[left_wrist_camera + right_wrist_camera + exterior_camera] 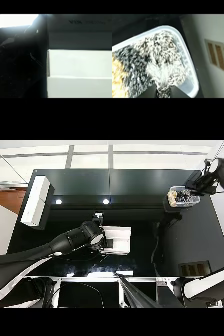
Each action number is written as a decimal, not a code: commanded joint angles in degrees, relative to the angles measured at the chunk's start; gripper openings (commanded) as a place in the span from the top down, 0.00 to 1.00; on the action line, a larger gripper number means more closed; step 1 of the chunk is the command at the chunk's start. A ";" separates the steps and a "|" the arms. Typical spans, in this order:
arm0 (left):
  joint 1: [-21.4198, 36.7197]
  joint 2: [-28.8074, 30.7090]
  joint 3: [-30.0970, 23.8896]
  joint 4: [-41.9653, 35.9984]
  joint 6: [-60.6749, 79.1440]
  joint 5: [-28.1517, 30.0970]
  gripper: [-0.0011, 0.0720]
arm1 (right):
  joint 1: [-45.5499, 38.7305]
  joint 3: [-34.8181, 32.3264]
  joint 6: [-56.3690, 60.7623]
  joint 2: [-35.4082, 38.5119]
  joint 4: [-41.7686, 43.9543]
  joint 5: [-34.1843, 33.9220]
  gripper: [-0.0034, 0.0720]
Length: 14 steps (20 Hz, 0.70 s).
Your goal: Fold the box and place the chain.
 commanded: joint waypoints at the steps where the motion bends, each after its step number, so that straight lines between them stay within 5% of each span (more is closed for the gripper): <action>1: 0.04 -0.02 0.00 0.02 0.00 0.00 0.94 | 0.07 0.81 -3.43 5.22 0.81 4.72 0.90; 9: 0.04 -0.02 0.00 0.00 0.00 0.00 0.94 | 0.07 1.68 -5.05 23.02 1.16 5.90 0.90; 14: 0.04 -0.02 0.00 0.00 0.02 0.00 0.94 | 0.09 4.72 -7.48 31.85 9.18 6.38 0.90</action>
